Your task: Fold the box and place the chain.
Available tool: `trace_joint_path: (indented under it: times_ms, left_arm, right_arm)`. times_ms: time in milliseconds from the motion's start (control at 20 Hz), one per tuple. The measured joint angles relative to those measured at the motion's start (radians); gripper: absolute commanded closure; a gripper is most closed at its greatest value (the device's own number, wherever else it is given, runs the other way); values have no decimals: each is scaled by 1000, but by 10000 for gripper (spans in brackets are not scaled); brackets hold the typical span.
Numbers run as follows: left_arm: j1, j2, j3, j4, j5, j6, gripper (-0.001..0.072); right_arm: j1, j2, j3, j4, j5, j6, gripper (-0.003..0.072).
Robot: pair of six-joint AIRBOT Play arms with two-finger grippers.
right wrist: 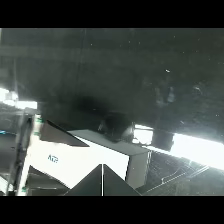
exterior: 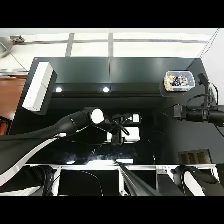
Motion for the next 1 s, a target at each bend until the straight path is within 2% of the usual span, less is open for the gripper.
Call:
trace_joint_path:
  times_ms: [50, 100, 150, 350, 550, 750, 1000]
  left_arm:
    - [-7, -8, 0, 16, 9, -9, 45]
    - [-13, -14, 0, 35, 15, -20, 274]
    - [-17, -16, 0, 48, 20, -30, 416]
    - [-3, 10, 0, 150, -18, -114, 417]
    - [124, 86, -8, 313, -121, -346, 417]
    - [377, 195, -46, 394, -286, -535, 417]
    - [790, 355, -145, 436, -419, -657, 417]
  right_arm:
    - [0, 0, 0, 0, -1, 0, 680]
    - [0, 0, 0, 0, -1, 0, 680]
    - [0, 0, 0, 0, -2, 0, 680]
    - [-1, 0, 0, 0, -7, 0, 680]
    - [-1, 0, 0, 0, -10, 0, 680]
    - [-1, 0, 0, 0, -15, -2, 681]
    - [-1, 0, 0, -6, -27, -6, 682]
